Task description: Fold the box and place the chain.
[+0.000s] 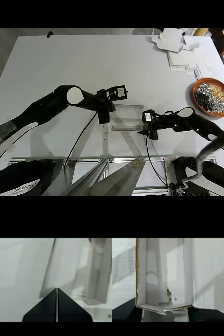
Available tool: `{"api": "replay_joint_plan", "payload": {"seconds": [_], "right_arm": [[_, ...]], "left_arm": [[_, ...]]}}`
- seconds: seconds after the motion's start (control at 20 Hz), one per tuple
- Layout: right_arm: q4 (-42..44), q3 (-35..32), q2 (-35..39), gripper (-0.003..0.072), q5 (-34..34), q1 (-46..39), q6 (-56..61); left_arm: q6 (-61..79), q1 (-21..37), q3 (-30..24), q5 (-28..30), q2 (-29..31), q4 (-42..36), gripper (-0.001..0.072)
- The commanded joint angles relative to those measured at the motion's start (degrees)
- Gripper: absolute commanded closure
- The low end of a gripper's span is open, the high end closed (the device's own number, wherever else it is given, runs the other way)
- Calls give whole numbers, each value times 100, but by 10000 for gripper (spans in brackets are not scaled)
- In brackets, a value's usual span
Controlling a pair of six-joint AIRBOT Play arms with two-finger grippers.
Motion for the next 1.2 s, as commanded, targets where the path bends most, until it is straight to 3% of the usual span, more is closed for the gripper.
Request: {"api": "replay_joint_plan", "payload": {"seconds": [0.0, 0.35, 0.75, 1.0, 1.15], "right_arm": [[2, 4, 4, 288, 2, -2, 2], [2, 4, 4, 288, 2, -2, 2], [2, 4, 4, 288, 0, -2, 2], [2, 4, 4, 288, 0, -2, 2], [0, 4, 4, 288, 0, -2, 2]], "left_arm": [[-629, -35, -33, -896, 308, 319, 700], [-11, 44, -1108, -271, 310, 59, 700], [299, 417, -1480, -175, 310, 37, 682], [2557, 496, -1670, 332, 308, -306, 364], [3097, 496, -1670, 839, 286, -623, 354]]}}
